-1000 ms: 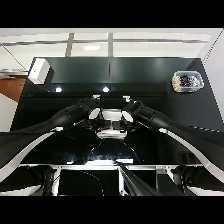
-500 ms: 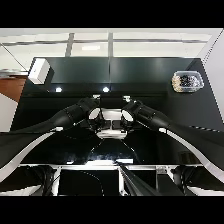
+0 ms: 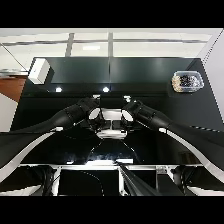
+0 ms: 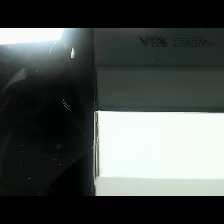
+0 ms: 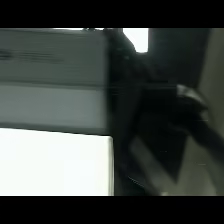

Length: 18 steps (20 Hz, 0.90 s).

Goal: Fold the box and place the chain.

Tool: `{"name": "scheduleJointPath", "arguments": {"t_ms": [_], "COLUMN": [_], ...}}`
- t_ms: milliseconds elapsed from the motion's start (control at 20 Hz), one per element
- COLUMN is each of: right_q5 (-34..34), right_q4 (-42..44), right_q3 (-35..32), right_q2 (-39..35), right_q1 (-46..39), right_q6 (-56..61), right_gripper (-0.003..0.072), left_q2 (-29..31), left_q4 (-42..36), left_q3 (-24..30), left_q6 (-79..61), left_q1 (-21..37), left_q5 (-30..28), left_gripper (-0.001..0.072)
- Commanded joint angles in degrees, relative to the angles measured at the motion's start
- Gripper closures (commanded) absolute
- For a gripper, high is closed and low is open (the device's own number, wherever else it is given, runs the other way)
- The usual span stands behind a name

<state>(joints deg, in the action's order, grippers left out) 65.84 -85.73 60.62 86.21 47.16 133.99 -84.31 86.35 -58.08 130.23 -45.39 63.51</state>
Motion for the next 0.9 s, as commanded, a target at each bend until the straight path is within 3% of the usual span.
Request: {"name": "scheduleJointPath", "arguments": {"t_ms": [0,150,200,250,300,850], "right_q5": [0.55,0.44,0.39,0.42,0.59,1.49], "right_q4": [0.24,0.2,0.2,0.17,0.17,0.04], "right_q3": [0.11,0.11,0.11,0.11,0.13,1.97], "right_q2": [-0.07,-0.07,-0.09,-0.13,-0.13,-3.87], "right_q1": [0.04,0.04,0.04,0.04,0.0,-1.09], "right_q6": [-0.96,-0.98,-0.94,-0.92,-0.92,-3.21], "right_gripper": [0.0626,0.0624,0.059,0.0447,0.0414,0.0413], "left_q2": [-0.02,-0.02,-0.02,-0.02,-0.02,-0.02], "left_q4": [0.0,0.0,0.0,0.0,0.0,0.0], "left_q3": [-0.02,-0.02,-0.02,-0.02,-0.02,-0.02], "left_q6": [0.07,0.07,0.07,0.07,0.07,0.07], "left_q1": [0.0,0.0,0.02,0.0,0.02,0.02], "left_q5": [0.02,0.0,0.0,0.0,-0.02,0.02], "left_gripper": [0.0679,0.0678,0.0679,0.0679,0.0679,0.0679]}}
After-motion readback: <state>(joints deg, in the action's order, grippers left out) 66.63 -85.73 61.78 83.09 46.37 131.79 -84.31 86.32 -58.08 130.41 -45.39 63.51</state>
